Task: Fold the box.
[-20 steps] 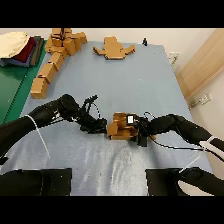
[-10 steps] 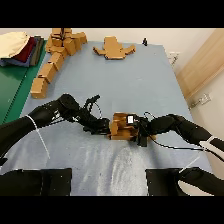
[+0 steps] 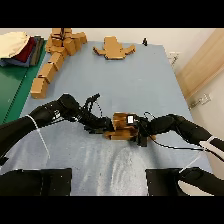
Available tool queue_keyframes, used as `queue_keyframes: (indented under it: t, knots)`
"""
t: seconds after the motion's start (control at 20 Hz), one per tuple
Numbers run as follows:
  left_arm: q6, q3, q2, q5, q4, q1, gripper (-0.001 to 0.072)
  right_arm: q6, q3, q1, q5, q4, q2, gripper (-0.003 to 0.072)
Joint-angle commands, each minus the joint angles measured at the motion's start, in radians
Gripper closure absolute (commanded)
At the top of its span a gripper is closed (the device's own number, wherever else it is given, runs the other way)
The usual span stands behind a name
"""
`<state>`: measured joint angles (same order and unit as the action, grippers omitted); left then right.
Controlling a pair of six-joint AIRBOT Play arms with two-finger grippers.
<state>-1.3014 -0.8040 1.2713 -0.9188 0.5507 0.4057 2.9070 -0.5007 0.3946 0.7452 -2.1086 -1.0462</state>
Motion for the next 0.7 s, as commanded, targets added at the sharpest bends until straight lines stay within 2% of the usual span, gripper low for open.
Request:
queue_keyframes:
  t: [0.0,0.15,0.2,0.25,0.45,0.65]
  knots:
    - [0.000,-0.001,0.001,0.037,-0.002,0.000,0.0117,0.000,-0.001,0.000,0.000,0.000,0.000,0.0175]
    - [-0.010,0.000,0.001,0.059,-0.001,0.000,0.0128,0.000,-0.001,0.000,0.000,0.000,0.000,0.0175]
    - [-0.032,0.000,0.001,0.071,0.014,0.003,0.0239,0.000,-0.001,0.000,0.000,0.000,0.000,0.0175]
    - [-0.069,0.000,0.001,0.099,0.047,0.013,0.0267,0.000,-0.001,0.000,0.000,0.000,0.000,0.0175]
    - [-0.222,0.000,0.001,0.216,0.184,0.123,0.0267,0.000,-0.001,0.000,0.000,0.000,0.000,0.0175]
    - [-0.483,-0.043,0.000,0.235,0.454,0.227,0.0266,0.000,-0.001,0.000,0.000,0.000,0.000,0.0175]
